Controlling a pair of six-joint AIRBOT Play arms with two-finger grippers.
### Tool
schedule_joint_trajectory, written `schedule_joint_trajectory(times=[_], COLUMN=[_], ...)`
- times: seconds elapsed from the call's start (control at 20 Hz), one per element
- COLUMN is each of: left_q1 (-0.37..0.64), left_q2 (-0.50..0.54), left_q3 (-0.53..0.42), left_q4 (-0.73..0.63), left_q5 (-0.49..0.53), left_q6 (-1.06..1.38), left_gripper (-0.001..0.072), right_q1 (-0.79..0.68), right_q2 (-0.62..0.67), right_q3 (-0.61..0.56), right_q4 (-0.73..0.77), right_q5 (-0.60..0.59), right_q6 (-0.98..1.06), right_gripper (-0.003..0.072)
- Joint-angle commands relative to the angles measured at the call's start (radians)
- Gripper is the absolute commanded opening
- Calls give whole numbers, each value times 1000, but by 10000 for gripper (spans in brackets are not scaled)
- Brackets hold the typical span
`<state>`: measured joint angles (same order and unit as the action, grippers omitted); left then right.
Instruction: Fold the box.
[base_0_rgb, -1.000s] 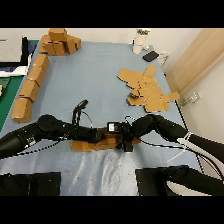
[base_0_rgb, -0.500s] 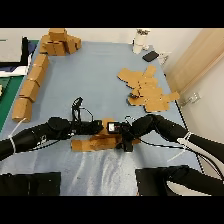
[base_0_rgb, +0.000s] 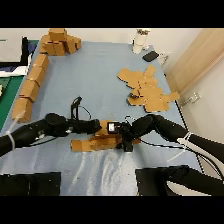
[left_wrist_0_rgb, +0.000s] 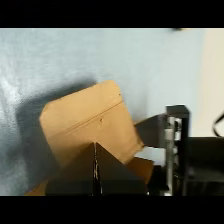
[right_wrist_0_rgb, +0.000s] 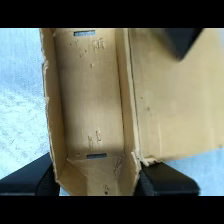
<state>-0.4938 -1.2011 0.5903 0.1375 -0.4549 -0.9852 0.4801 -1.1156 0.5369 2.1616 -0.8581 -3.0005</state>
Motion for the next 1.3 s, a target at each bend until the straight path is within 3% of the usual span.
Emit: schedule_joint_trajectory(times=[0.0,0.2,0.3,0.5,0.6,0.65,0.7,0.75,0.85,0.9,1.0,1.25], left_q1=[125,299,362,365,346,352,348,340,310,283,218,99], left_q2=[121,322,396,493,509,509,509,509,509,509,498,366], left_q3=[7,7,7,7,1,-19,-56,-112,-220,-265,-312,-301], left_q4=[-8,31,111,351,399,398,388,367,319,306,279,240], left_q5=[-168,-473,-590,-669,-674,-669,-636,-568,-420,-344,-212,-119], left_q6=[127,504,554,662,775,859,950,1030,1133,1169,1195,1196], left_gripper=[13,13,13,14,17,68,413,571,609,680,696,696], right_q1=[0,0,0,0,0,0,0,0,0,0,0,0], right_q2=[-1,-1,-1,-1,0,-1,-1,0,-1,-1,-1,-1], right_q3=[0,0,0,0,0,0,0,0,0,0,0,0], right_q4=[0,0,0,0,0,0,0,-1,-3,-4,-4,-4], right_q5=[1,1,1,1,0,1,0,1,0,0,1,1], right_q6=[-1,-1,-1,-1,-1,-1,-1,-1,-1,-1,-1,-1], right_gripper=[496,496,497,496,496,496,496,496,496,496,496,496])
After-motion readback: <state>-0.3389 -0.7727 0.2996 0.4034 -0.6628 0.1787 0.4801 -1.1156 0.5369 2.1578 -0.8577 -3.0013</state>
